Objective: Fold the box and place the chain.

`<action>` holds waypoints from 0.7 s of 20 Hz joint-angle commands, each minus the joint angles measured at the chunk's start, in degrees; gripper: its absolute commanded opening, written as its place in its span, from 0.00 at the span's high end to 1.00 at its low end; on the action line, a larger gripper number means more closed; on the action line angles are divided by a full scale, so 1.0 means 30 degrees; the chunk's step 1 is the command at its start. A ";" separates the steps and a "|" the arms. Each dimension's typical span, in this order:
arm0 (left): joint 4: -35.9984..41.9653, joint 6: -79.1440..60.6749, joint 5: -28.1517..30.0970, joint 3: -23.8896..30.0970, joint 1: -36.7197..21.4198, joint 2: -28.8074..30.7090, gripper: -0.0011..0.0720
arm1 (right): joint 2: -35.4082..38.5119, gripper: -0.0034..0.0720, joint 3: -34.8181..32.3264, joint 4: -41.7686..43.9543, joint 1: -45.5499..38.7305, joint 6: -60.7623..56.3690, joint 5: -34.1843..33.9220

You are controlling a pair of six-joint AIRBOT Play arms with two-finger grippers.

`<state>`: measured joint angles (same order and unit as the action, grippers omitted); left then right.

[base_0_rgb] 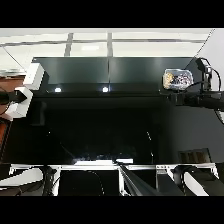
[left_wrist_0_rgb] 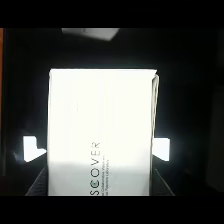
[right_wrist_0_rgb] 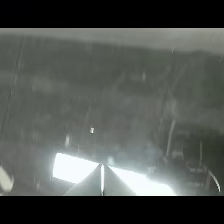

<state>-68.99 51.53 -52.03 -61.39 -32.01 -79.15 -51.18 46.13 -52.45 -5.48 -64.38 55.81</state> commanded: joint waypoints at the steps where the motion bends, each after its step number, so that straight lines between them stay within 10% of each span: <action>1: -0.0197 -0.1115 0.1865 -0.0648 0.0852 -0.1435 0.67 | 0.0000 0.94 -0.0007 0.0029 0.0291 -0.0561 -0.1843; 5: -0.0284 -0.1042 0.2266 -0.1392 0.1698 -0.3082 0.63 | 0.0000 0.94 -0.0007 -0.0015 0.0291 -0.0546 -0.1610; 8: -0.0634 -0.0794 0.2251 -0.1865 0.1953 -0.3315 0.01 | 0.0000 0.93 -0.0007 -0.0022 0.0291 -0.0525 -0.1042; 14: -0.3191 0.3599 -0.2863 -0.7257 0.1982 -0.2251 0.01 | 0.0000 0.94 0.0007 0.0007 0.0299 -0.0379 -0.0262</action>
<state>-75.83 57.41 -52.71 -76.14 -26.24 -87.26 -51.18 46.13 -52.51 -4.60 -65.87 53.98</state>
